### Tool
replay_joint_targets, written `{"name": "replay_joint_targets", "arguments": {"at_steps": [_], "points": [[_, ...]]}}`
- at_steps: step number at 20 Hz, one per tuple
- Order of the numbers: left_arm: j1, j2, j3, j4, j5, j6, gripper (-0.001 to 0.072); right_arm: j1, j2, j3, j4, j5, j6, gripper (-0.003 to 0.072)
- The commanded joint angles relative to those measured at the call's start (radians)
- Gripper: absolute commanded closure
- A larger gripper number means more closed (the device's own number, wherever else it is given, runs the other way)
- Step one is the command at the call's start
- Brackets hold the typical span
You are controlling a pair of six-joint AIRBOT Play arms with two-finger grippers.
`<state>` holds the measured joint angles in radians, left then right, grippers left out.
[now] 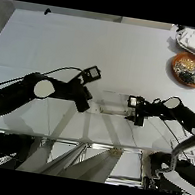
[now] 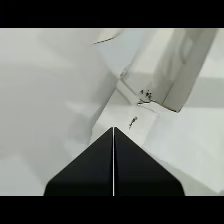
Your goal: Fold the box and place the chain.
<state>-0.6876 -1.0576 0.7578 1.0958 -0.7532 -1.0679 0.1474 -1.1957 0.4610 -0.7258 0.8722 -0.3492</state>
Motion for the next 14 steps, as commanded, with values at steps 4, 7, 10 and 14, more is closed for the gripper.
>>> {"name": "replay_joint_targets", "arguments": {"at_steps": [4, 7, 10, 14], "points": [[0.074, 0.014, -0.137, 0.06, 0.051, -0.63, 0.0709, 0.0, 0.001, 0.0, 0.0, 0.0, 0.0, 0.039], [0.096, -0.052, -0.157, 0.023, 0.079, -0.694, 0.0709, 0.0, 0.001, 0.0, 0.0, 0.0, 0.0, 0.039], [0.098, -0.146, -0.157, -0.019, 0.086, -0.683, 0.0709, 0.0, 0.001, 0.0, 0.0, 0.0, 0.0, 0.039], [0.07, -0.224, -0.157, -0.179, 0.136, -0.483, 0.0704, 0.0, 0.001, 0.0, 0.0, 0.0, 0.0, 0.039]]}}
